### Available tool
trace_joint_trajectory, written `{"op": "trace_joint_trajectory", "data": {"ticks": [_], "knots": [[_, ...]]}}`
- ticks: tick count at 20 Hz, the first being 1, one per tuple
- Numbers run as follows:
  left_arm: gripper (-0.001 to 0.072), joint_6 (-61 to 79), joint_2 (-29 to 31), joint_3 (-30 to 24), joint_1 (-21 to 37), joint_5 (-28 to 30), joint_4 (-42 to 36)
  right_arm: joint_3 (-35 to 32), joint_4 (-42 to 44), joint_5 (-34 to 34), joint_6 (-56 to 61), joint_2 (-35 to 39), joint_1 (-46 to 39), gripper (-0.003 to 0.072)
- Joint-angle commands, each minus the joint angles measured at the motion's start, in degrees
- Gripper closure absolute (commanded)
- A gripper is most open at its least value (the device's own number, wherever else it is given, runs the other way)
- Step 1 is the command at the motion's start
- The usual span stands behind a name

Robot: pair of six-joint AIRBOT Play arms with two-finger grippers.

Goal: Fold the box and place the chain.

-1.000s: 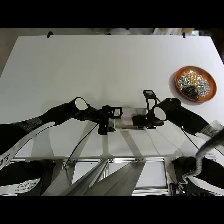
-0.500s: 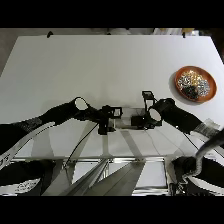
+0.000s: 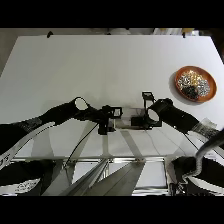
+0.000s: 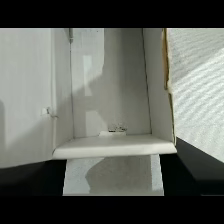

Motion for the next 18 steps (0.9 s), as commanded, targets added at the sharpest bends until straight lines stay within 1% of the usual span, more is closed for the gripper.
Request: {"op": "trace_joint_trajectory", "data": {"ticks": [1,3,4,5,6,7,8,11,13,15,17,18], "knots": [[0.0438,0.0,0.0,0.0,0.0,0.0,0.0,0.0,0.0,-0.9,0.0,0.2,0.0,0.0552],[0.0438,0.0,0.0,0.0,0.0,0.0,0.0,0.1,-0.9,-0.7,-3.4,1.6,0.0,0.05],[0.0438,0.0,0.0,0.0,0.0,0.0,0.0,0.1,-1.0,0.3,-6.6,2.6,0.0,0.0498],[0.0438,0.0,0.0,0.0,0.0,0.0,0.0,0.2,-1.3,2.2,-9.5,4.1,0.0,0.045],[0.0438,0.0,0.0,0.0,0.0,0.0,0.0,0.5,-2.0,4.1,-11.4,5.6,0.0,0.0366],[0.0438,0.0,0.0,0.0,0.0,0.0,0.0,0.9,-2.6,6.5,-13.3,7.3,0.0,0.0301],[0.0438,0.0,0.0,0.0,0.0,0.0,0.0,1.8,-2.6,8.8,-15.3,8.8,-0.4,0.0268],[0.0438,0.0,0.0,0.0,0.0,0.0,0.0,7.5,-2.5,15.1,-21.5,12.9,-3.0,0.0268],[0.0438,0.0,0.0,0.0,0.0,0.0,0.0,13.1,-2.6,16.7,-26.5,14.0,-6.2,0.0271],[0.0438,0.0,0.0,0.0,0.0,0.0,0.0,18.7,-3.0,14.5,-30.5,13.9,-11.2,0.0281],[0.0438,0.0,0.0,0.0,0.0,0.0,0.0,23.4,-3.8,11.9,-34.2,12.6,-17.8,0.031],[0.0438,0.0,0.0,0.0,0.0,0.0,0.0,25.5,-4.1,11.7,-36.5,11.2,-21.3,0.0363]]}}
